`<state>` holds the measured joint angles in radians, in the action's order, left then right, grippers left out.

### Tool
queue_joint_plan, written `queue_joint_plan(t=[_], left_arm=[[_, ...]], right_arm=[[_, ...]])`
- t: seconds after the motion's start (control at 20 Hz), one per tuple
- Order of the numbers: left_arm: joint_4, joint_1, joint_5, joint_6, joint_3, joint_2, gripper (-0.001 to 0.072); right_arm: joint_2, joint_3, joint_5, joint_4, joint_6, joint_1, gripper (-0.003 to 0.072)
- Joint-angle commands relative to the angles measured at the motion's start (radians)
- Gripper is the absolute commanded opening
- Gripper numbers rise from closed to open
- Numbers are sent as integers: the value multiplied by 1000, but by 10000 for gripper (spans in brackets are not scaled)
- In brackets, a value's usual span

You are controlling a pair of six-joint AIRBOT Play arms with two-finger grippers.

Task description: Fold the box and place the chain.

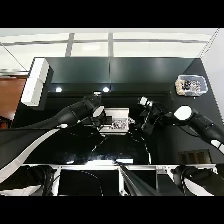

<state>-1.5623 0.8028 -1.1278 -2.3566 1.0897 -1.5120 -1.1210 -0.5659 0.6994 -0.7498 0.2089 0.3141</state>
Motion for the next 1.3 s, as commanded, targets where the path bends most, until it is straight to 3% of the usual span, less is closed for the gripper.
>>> queue_joint_plan(t=[0.0, 0.55, 0.6, 0.65, 0.7, 0.75, 0.9, 0.95, 1.0, 1.25], left_arm=[[0, 0, 0, 0, 1, -1, 33], [0, 0, 1, 0, 1, -1, 33], [0, 0, 1, 0, 1, -1, 33], [0, 0, 1, 0, 1, -1, 33], [0, 0, 1, 0, 1, -1, 33], [0, 0, 0, 0, 1, -1, 33], [0, 0, 0, 0, 1, -1, 33], [0, 0, 0, 0, 1, -1, 33], [0, 0, 0, 0, 1, -1, 33], [0, 0, 0, 0, 1, -1, 33]], right_arm=[[-64, 24, -75, 83, -220, 31, 720], [-118, 24, -84, 115, -226, 33, 720], [-119, 24, -88, 114, -224, 33, 695], [-121, 24, -93, 115, -211, 33, 622], [-125, 24, -103, 115, -206, 35, 602], [-126, 24, -106, 117, -201, 35, 472], [-125, 24, -117, 122, -185, 35, 415], [-124, 23, -119, 121, -164, 35, 256], [-123, 22, -119, 121, -148, 35, 9], [-114, 20, -88, 120, -97, 35, 18]])
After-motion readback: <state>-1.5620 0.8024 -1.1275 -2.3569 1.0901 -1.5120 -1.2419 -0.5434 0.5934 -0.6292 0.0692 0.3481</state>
